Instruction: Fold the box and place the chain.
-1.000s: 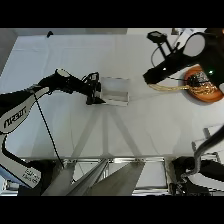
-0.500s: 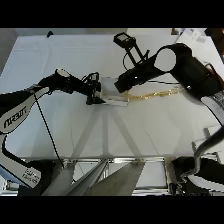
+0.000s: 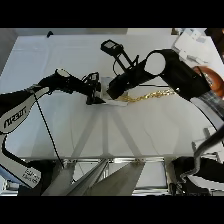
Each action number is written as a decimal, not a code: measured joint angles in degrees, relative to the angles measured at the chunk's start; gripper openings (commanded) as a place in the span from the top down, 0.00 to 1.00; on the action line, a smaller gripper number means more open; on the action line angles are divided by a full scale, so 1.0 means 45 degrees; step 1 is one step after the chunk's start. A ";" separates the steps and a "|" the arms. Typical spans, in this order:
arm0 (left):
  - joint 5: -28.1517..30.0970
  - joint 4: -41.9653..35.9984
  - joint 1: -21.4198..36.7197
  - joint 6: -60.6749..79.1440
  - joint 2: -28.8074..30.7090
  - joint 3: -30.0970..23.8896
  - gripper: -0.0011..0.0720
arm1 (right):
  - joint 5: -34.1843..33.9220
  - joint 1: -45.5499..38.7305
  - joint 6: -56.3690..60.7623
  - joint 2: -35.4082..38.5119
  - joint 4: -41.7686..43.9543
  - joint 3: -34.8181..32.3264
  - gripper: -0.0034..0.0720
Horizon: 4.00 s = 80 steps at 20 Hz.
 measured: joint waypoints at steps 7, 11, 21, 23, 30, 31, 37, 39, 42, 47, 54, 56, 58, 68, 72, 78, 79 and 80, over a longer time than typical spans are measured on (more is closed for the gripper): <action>0.0000 0.0000 0.0000 0.0000 0.0000 0.0000 0.39 | -0.0758 -0.0034 0.0957 -0.1972 -0.0840 -0.0005 0.94; 0.0000 0.0000 0.0000 0.0000 0.0000 0.0000 0.39 | -0.1015 -0.0039 0.1311 -0.2477 -0.0981 -0.0005 0.67; -0.0005 0.0000 0.0000 0.0000 0.0000 0.0000 0.39 | 0.0262 -0.0622 -0.0243 -0.0865 -0.1059 -0.0005 0.65; 0.0000 0.0000 0.0000 0.0000 0.0000 0.0000 0.39 | 0.0981 -0.1243 -0.1705 -0.0355 -0.1059 0.0005 0.65; -0.0005 0.0000 0.0000 0.0000 0.0000 0.0000 0.39 | 0.2715 -0.4692 -0.7363 0.0121 -0.1180 -0.0617 0.31; -0.0005 0.0000 0.0000 0.0000 0.0000 0.0000 0.39 | 0.2574 -0.5207 -0.8053 0.0107 -0.1239 -0.0767 0.31; -0.0005 0.0000 0.0000 0.0000 0.0000 0.0000 0.39 | 0.1360 -0.7125 -1.1215 -0.0957 -0.1617 -0.1171 0.31; 0.0000 0.0000 0.0000 0.0000 0.0000 0.0000 0.39 | 0.1064 -0.7257 -1.1973 -0.1520 -0.1749 -0.1234 0.31; 0.0000 0.0000 0.0000 0.0000 0.0000 0.0000 0.39 | 0.0568 -0.7291 -1.2891 -0.2127 -0.1851 -0.1477 0.31; 0.0000 0.0000 0.0000 0.0000 0.0000 0.0000 0.39 | -0.0228 -0.7300 -1.3755 -0.2482 -0.1899 -0.2147 0.31; 0.0000 0.0000 0.0000 0.0000 0.0000 0.0000 0.39 | -0.0593 -0.7087 -1.3998 -0.2739 -0.1928 -0.2448 0.38; 0.0000 0.0000 0.0000 0.0000 0.0000 0.0000 0.39 | -0.0646 -0.6926 -1.4003 -0.2929 -0.1943 -0.2453 0.49; 0.0000 0.0000 0.0000 0.0000 0.0000 0.0000 0.39 | -0.0612 -0.6703 -1.3998 -0.3079 -0.1996 -0.2453 0.74; 0.0000 0.0000 0.0000 0.0000 0.0000 0.0000 0.39 | -0.0393 -0.5377 -1.1992 -0.2302 -0.3463 -0.2531 0.94; -0.0005 0.0000 0.0000 0.0000 0.0000 0.0000 0.39 | -0.0097 -0.4818 -1.0482 -0.1020 -0.3264 -0.2501 0.94; 0.0000 0.0000 0.0000 0.0000 0.0000 0.0000 0.39 | 0.0423 -0.3351 -0.8276 0.0505 -0.2526 -0.2492 0.94; 0.0000 0.0000 0.0000 0.0000 0.0000 0.0000 0.39 | 0.0301 -0.3099 -0.7868 0.0646 -0.2322 -0.2487 0.94; 0.0000 0.0000 0.0000 0.0000 0.0000 0.0000 0.39 | 0.0097 -0.2817 -0.7431 0.0753 -0.2050 -0.2487 0.94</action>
